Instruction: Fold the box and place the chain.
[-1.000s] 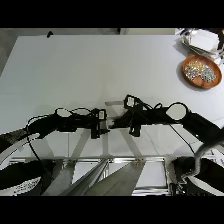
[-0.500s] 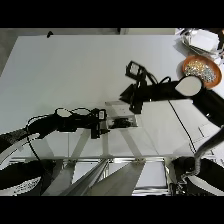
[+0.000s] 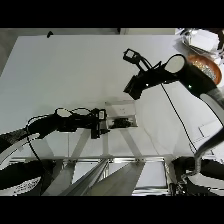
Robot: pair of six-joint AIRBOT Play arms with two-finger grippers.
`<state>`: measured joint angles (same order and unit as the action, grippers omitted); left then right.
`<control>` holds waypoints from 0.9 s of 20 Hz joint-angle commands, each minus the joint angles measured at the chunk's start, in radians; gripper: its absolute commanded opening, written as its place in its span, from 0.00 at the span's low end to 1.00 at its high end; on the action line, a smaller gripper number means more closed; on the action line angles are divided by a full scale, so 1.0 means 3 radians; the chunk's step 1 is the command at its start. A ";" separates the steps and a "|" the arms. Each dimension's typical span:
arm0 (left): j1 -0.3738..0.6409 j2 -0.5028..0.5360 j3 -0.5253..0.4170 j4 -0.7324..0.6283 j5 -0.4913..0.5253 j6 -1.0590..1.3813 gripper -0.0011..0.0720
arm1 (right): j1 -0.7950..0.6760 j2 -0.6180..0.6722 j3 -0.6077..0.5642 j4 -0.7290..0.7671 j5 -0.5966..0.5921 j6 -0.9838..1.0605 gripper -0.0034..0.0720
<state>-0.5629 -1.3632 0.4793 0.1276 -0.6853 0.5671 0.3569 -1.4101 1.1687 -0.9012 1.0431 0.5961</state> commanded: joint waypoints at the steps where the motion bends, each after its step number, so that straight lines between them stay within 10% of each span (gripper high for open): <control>1: 0.0001 0.0001 0.0001 0.0000 0.0000 0.0000 0.20 | -0.0013 -0.0343 0.0031 -0.0011 0.0331 0.0057 0.25; 18: 0.0001 0.0001 0.0001 0.0000 0.0001 0.0000 0.20 | 0.0291 -0.0013 -0.0038 -0.0141 0.1092 -0.0520 0.31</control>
<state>-0.5629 -1.3632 0.4793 0.1276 -0.6853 0.5671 0.4236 -1.4227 1.1660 -0.9405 1.3487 0.4614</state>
